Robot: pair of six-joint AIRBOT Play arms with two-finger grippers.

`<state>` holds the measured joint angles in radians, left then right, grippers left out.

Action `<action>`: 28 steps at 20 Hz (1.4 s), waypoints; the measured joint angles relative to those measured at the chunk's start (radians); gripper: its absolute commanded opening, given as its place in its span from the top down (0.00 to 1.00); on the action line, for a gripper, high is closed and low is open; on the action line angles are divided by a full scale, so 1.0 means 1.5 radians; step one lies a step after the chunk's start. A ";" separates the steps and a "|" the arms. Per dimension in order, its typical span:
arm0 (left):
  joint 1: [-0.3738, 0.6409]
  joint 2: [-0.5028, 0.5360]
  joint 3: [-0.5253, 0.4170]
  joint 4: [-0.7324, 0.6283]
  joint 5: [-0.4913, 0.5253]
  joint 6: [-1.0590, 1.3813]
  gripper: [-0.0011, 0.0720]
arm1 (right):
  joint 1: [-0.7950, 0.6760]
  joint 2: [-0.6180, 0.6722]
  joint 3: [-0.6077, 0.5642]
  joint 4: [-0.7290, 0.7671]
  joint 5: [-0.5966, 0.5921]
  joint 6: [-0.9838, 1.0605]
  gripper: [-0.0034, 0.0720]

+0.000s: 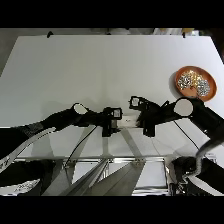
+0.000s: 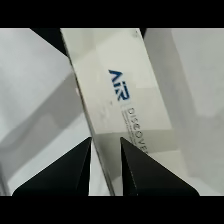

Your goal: Fold the box and place the chain.

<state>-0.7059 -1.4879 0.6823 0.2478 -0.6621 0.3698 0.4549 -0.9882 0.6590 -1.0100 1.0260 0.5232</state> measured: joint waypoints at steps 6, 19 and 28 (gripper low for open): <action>0.000 0.000 0.000 -0.002 0.002 -0.002 0.48 | 0.000 -0.006 -0.007 0.046 -0.003 0.004 0.93; -0.001 0.000 0.000 -0.003 0.005 -0.002 0.48 | 0.000 -0.026 -0.066 0.007 -0.037 0.070 0.93; 0.000 0.000 0.000 -0.003 0.004 -0.004 0.48 | 0.000 0.031 -0.009 -0.061 -0.023 0.164 0.93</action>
